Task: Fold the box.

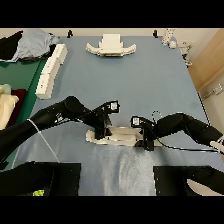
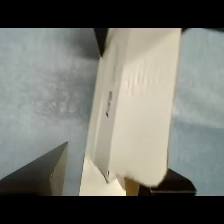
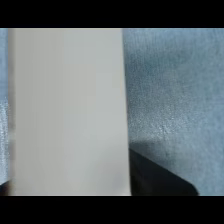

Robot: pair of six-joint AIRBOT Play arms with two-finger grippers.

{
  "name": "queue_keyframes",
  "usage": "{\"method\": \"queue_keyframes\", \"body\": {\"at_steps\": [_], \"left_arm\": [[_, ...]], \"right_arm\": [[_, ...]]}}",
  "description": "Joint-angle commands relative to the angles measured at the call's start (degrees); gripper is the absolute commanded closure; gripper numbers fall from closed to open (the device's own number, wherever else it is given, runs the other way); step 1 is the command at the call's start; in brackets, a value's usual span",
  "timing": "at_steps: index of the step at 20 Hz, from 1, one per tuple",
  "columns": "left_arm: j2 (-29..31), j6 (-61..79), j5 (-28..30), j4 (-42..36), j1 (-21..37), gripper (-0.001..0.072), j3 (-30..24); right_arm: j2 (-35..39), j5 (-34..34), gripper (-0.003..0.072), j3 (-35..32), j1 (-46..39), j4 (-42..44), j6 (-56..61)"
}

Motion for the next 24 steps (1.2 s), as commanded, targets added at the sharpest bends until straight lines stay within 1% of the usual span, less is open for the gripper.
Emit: {"method": "queue_keyframes", "body": {"at_steps": [1, 4, 6, 7, 11, 14, 16, 19, 20, 21, 22, 23, 24], "left_arm": [[3.85, -14.05, -1.90, 9.97, 1.64, 0.0198, 0.52], [9.25, -25.79, -10.01, 14.91, 5.22, 0.0201, 0.52], [11.78, -30.47, -13.38, 16.00, 6.99, 0.0202, 0.52], [12.46, -31.74, -14.16, 16.15, 7.41, 0.0202, 0.52], [12.63, -32.09, -14.45, 16.13, 7.52, 0.0202, 0.52], [12.63, -32.20, -14.51, 16.11, 7.52, 0.0202, 0.52], [12.63, -32.20, -14.67, 15.93, 7.52, 0.0202, 0.52], [12.63, -32.30, -16.00, 15.89, 7.50, 0.0202, 0.52], [12.63, -34.23, -16.72, 15.89, 7.50, 0.0204, 0.52], [12.63, -36.94, -17.81, 15.85, 7.48, 0.0335, 0.52], [12.63, -39.12, -19.74, 15.80, 7.43, 0.0714, 0.52], [12.63, -39.87, -21.59, 15.26, 7.19, 0.0699, 0.44], [12.63, -42.86, -23.52, 13.53, 6.62, 0.0700, 0.33]], "right_arm": [[0.04, 0.00, 0.0271, 0.07, 0.00, 0.39, -0.02], [0.04, -0.55, 0.0271, 0.07, 0.00, 0.94, -0.04], [0.04, -0.55, 0.0271, 0.07, 0.00, 0.87, -1.05], [0.04, -0.50, 0.0271, 0.07, 0.02, 0.92, -1.70], [0.04, -0.35, 0.0271, 0.07, 0.81, 0.46, -1.68], [-0.02, 1.22, 0.0271, 0.07, 2.91, -0.92, -1.68], [-0.02, 1.60, 0.0271, 0.07, 2.86, -1.75, -1.68], [-0.02, 1.57, 0.0271, 0.07, 2.86, -1.86, -1.68], [-0.02, 1.57, 0.0271, 0.07, 2.86, -1.86, -1.68], [-0.02, 1.57, 0.0271, 0.07, 2.86, -1.84, -1.68], [-0.02, 1.57, 0.0271, 0.07, 2.86, -1.75, -1.68], [-0.02, 1.57, 0.0271, 0.07, 2.86, -1.77, -1.68], [-0.02, 1.57, 0.0271, 0.07, 2.86, -1.79, -1.68]]}}
